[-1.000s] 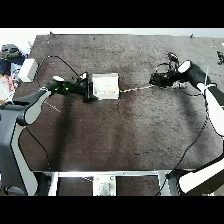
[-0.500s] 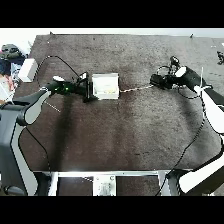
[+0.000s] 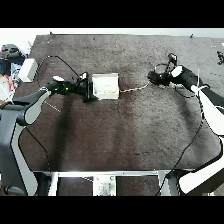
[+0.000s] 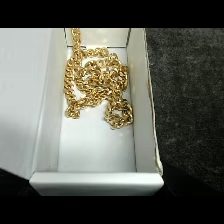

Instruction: Fold the box and place the chain.

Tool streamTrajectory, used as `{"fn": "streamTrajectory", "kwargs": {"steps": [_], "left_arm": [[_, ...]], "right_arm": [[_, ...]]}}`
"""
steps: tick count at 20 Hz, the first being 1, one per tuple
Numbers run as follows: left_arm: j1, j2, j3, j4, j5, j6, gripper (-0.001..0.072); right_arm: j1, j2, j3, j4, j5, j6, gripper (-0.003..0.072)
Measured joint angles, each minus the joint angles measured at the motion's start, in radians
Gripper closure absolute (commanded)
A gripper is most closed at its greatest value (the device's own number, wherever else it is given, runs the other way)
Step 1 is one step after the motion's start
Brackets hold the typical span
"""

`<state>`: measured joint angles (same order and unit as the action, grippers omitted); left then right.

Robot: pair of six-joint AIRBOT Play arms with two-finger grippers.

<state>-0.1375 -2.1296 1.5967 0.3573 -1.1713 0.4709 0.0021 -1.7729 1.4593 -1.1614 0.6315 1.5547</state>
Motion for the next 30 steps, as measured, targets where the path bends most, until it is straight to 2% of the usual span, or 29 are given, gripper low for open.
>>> {"fn": "streamTrajectory", "kwargs": {"steps": [8,12,18,24,25,26,27,30], "left_arm": [[0.0,0.0,0.0,0.0,0.0,0.0,0.0411],[0.0,0.0,0.0,0.0,0.0,0.0,0.0411],[0.0,0.0,0.0,0.0,0.0,0.0,0.0411],[0.0,0.0,0.0,0.0,0.0,0.0,0.0411],[0.0,0.0,0.0,0.0,0.0,0.0,0.0411],[0.0,0.0,0.0,0.0,0.0,0.0,0.0411],[0.0,0.0,0.0,0.0,0.0,0.0,0.0411],[0.0,0.0,0.0,0.0,0.0,0.0,0.0411]], "right_arm": [[0.223,0.283,0.0,0.011,-0.011,-0.091,0.0676],[0.347,0.352,0.005,0.013,-0.052,-0.113,0.0676],[0.49,0.351,0.007,0.016,-0.102,-0.117,0.0676],[0.524,0.237,0.002,0.02,-0.114,-0.116,0.0674],[0.524,0.213,-0.002,0.012,-0.111,-0.114,0.064],[0.522,0.191,-0.004,0.005,-0.103,-0.106,0.0438],[0.518,0.171,-0.006,-0.001,-0.093,-0.105,0.0372],[0.488,0.146,-0.008,-0.038,-0.051,-0.097,0.0369]]}}
